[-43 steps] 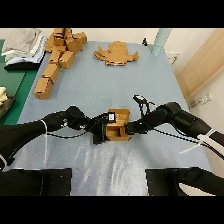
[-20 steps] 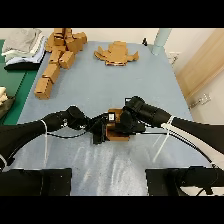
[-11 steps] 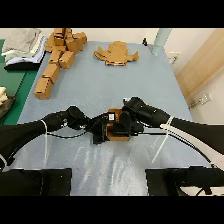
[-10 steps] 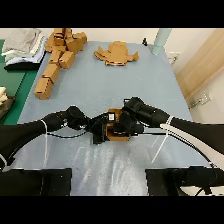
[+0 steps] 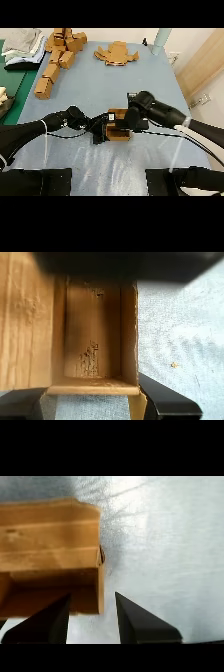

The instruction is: Fold the box.

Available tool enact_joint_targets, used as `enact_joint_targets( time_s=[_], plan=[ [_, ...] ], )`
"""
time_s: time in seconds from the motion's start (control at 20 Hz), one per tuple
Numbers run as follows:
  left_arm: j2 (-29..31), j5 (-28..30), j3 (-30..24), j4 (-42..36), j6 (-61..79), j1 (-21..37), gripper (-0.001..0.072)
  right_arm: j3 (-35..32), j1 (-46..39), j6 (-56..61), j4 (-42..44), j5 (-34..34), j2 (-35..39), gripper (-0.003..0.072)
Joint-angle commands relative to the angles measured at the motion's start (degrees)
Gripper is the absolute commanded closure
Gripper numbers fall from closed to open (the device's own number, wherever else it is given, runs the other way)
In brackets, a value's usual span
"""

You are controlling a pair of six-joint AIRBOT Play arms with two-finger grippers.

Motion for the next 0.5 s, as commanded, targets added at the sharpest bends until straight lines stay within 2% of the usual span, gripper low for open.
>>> enact_joint_targets(
  time_s=[0.0, 0.05, 0.1, 0.15, 0.2, 0.25, 0.3, 0.35, 0.45],
  plan=[
    [0.0, 0.0, 0.0, 0.0, 0.1, 0.0, 0.0186, 0.2, -0.3, -0.5, -2.1, -5.5, 5.4, 0.0278],
    [0.0, 0.0, 0.0, 0.0, 0.0, 0.0, 0.0186, 0.2, -0.9, -0.5, -4.4, -7.1, 6.1, 0.028],
    [0.0, 0.0, 0.0, 0.0, 0.1, 0.0, 0.0187, 0.2, -2.2, -0.6, -6.9, -8.0, 6.3, 0.0402],
    [0.0, 0.0, 0.0, 0.0, 0.0, 0.0, 0.0187, 0.2, -4.1, -2.3, -7.4, -7.6, 6.3, 0.0487],
    [0.0, 0.0, 0.0, 0.0, 0.0, 0.0, 0.0186, 0.2, -7.2, -6.0, -6.9, -5.8, 5.8, 0.0502],
    [0.0, 0.0, 0.0, 0.0, 0.0, 0.0, 0.0187, 0.2, -11.1, -10.5, -4.9, -3.7, 5.0, 0.0607],
    [0.0, 0.0, 0.0, 0.0, 0.0, 0.0, 0.0186, 0.2, -15.5, -14.5, -1.7, -1.7, 3.8, 0.0614],
    [0.0, 0.0, 0.0, 0.0, 0.0, 0.0, 0.0186, 0.2, -20.4, -19.7, 4.0, 0.6, 2.1, 0.0675],
    [0.0, 0.0, 0.0, 0.0, 0.1, 0.0, 0.0187, 0.2, -29.0, -32.5, 21.5, 5.5, -1.5, 0.0685]
  ],
)
